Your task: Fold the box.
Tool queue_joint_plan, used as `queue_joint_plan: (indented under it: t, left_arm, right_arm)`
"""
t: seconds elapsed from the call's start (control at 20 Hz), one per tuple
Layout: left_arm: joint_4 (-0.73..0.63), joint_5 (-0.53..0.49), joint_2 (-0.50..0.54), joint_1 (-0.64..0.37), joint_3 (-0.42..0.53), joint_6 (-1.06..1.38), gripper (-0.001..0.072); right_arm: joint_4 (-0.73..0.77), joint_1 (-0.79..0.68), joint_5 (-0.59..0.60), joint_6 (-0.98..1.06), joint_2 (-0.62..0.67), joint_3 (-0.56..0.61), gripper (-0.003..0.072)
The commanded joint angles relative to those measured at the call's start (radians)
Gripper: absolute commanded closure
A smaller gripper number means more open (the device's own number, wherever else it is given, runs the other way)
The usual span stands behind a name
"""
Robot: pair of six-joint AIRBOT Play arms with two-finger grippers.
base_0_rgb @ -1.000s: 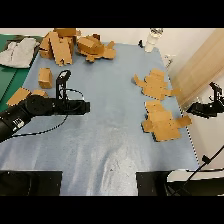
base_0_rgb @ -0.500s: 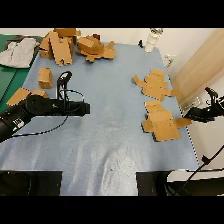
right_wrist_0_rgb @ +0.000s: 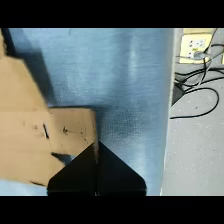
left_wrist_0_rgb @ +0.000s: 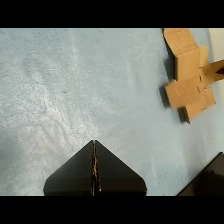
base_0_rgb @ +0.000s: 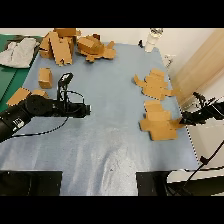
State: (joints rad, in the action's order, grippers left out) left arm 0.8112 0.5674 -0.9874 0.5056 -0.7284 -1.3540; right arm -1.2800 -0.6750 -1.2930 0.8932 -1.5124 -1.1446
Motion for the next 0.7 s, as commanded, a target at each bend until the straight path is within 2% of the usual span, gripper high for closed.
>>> queue_joint_plan:
  t: [0.0,0.15,0.25,0.3,0.4,0.45,0.55,0.65]
  left_arm:
    - [0.0,0.014,-0.001,0.0,0.0,-0.002,0.0697]
    - [0.0,0.024,0.0,-0.001,0.0,-0.004,0.0697]
    - [0.004,0.031,0.0,-0.012,0.002,-0.005,0.0697]
    - [0.005,0.056,0.0,-0.034,0.002,-0.005,0.0697]
    - [0.042,0.168,0.0,-0.114,0.002,-0.004,0.0697]
    - [0.08,0.235,0.0,-0.162,0.003,-0.003,0.0697]
    - [0.13,0.356,-0.001,-0.269,0.003,0.032,0.0697]
    - [0.116,0.406,-0.001,-0.365,0.003,0.097,0.0697]
  right_arm:
    - [0.019,0.031,-0.01,0.005,0.003,0.002,0.0686]
    - [0.182,0.104,-0.02,0.005,0.023,0.002,0.0686]
    - [0.336,0.178,-0.079,0.005,0.028,0.003,0.0686]
    - [0.383,0.223,-0.103,0.019,0.034,0.01,0.0686]
    - [0.389,0.333,-0.084,0.082,0.08,0.058,0.0686]
    - [0.391,0.389,-0.048,0.105,0.123,0.107,0.0686]
    - [0.404,0.493,0.101,0.157,0.23,0.237,0.0687]
    - [0.47,0.591,0.253,0.165,0.352,0.391,0.0686]
